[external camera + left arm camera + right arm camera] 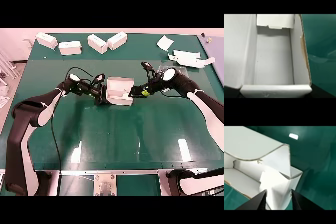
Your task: Fold the box and place the chain.
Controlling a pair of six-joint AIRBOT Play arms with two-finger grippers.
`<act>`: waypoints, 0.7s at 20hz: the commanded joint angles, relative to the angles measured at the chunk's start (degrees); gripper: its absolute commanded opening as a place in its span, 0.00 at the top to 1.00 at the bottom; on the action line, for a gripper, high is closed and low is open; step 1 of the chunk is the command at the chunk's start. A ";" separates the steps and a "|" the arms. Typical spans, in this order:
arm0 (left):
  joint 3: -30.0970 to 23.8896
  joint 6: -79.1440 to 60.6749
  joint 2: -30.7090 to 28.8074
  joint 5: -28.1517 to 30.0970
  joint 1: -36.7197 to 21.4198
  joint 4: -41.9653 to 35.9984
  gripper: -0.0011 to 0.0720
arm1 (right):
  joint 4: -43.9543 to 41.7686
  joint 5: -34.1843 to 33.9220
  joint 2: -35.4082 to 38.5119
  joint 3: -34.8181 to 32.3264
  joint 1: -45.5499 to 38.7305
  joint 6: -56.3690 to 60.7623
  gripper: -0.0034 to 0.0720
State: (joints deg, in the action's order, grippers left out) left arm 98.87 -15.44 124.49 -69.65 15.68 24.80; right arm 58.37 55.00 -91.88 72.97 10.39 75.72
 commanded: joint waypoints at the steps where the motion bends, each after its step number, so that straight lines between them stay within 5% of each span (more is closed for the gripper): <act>1: 0.00 0.00 0.00 0.00 -0.02 0.02 0.27 | 4.90 -0.55 -0.04 0.59 2.12 5.68 0.48; 6: 0.00 0.00 0.00 0.04 -0.02 0.04 0.27 | 13.16 2.56 -0.39 3.52 3.96 15.52 0.48; 14: 0.00 0.00 0.00 0.20 0.00 0.07 0.27 | 20.65 16.94 -9.14 18.91 7.74 22.73 0.52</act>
State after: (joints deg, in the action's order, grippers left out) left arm 98.87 -15.44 124.49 -69.65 15.68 24.82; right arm 77.17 67.05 -98.35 87.18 16.91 95.81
